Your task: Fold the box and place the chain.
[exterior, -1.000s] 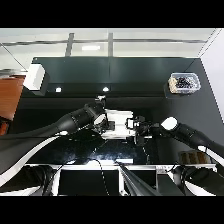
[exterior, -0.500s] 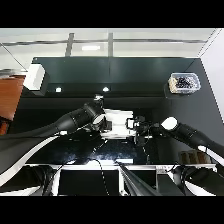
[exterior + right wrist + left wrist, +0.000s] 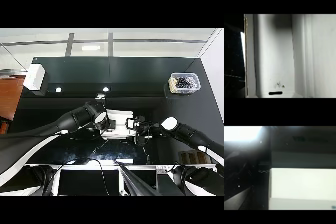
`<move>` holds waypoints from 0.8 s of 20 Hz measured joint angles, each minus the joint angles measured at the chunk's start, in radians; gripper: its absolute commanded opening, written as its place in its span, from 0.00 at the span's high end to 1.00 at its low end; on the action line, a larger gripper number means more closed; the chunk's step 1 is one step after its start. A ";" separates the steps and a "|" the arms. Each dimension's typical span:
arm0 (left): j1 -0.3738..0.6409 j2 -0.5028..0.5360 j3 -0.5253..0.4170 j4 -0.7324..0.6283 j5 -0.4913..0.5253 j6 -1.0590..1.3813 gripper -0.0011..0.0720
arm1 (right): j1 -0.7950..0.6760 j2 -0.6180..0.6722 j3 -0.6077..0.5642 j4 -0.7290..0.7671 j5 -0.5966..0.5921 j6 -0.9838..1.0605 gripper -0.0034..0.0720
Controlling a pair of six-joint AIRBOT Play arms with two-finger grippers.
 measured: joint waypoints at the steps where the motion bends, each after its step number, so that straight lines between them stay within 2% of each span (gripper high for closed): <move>1: 0.005 0.000 0.001 0.002 -0.011 0.000 0.20 | 0.000 0.000 0.000 0.000 0.000 0.000 0.55; 3: 0.012 0.000 0.003 0.005 -0.029 0.000 0.23 | 0.000 0.000 0.000 0.000 0.000 0.000 0.55; 4: 0.013 0.000 0.003 0.005 -0.029 0.000 0.30 | 0.000 0.000 0.000 0.000 0.000 0.000 0.55; 5: 0.014 0.000 0.003 0.004 -0.031 0.000 0.33 | 0.000 0.000 0.000 0.000 0.000 0.000 0.55; 16: 0.016 -0.002 0.003 -0.013 -0.018 0.007 0.33 | 0.000 0.000 0.000 0.000 0.001 0.001 0.55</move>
